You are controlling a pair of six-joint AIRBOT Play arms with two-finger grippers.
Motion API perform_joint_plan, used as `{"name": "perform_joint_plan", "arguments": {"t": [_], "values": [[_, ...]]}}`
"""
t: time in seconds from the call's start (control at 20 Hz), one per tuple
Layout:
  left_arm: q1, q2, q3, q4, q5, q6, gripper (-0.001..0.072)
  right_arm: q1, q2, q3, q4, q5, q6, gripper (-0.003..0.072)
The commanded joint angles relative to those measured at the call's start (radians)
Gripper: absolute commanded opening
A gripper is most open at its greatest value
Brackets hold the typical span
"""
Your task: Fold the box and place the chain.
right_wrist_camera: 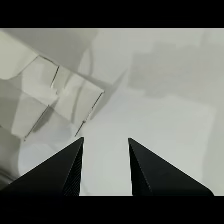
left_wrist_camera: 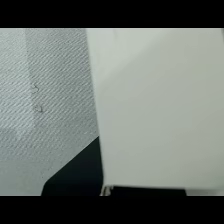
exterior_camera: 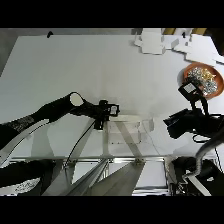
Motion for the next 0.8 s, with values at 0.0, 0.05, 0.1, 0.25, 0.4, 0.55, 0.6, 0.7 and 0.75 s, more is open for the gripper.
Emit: {"name": "perform_joint_plan", "arguments": {"t": [0.0, 0.05, 0.1, 0.25, 0.4, 0.55, 0.6, 0.7, 0.75], "values": [[-0.001, 0.000, 0.000, 0.000, 0.000, 0.000, 0.0011, 0.001, 0.001, 0.000, 0.047, 0.013, -0.038, 0.0285], [-0.001, 0.000, 0.000, 0.000, 0.000, 0.000, 0.0011, 0.001, 0.000, 0.000, 0.093, 0.003, -0.084, 0.0285], [0.000, 0.000, 0.000, 0.000, 0.000, 0.000, 0.0011, 0.001, 0.001, 0.000, 0.143, 0.005, -0.130, 0.0285], [0.000, 0.000, 0.000, 0.000, 0.000, 0.000, 0.0011, 0.001, 0.001, 0.000, 0.227, 0.056, -0.206, 0.0285], [0.000, 0.000, 0.000, 0.000, 0.000, 0.000, 0.0011, 0.001, 0.001, 0.000, 0.223, 0.077, -0.243, 0.0285], [0.000, 0.000, 0.000, 0.000, 0.000, 0.000, 0.0011, 0.019, 0.001, 0.000, 0.225, 0.049, -0.258, 0.0285], [0.000, 0.000, 0.000, -0.001, 0.000, 0.000, 0.0011, 0.032, 0.001, 0.000, 0.227, 0.035, -0.258, 0.0285], [-0.001, 0.000, 0.000, 0.000, 0.000, 0.000, 0.0011, 0.072, 0.001, 0.000, 0.227, 0.017, -0.258, 0.0285], [0.000, 0.000, 0.000, 0.000, 0.000, 0.000, 0.0011, 0.097, 0.001, 0.000, 0.227, 0.015, -0.258, 0.0285]]}}
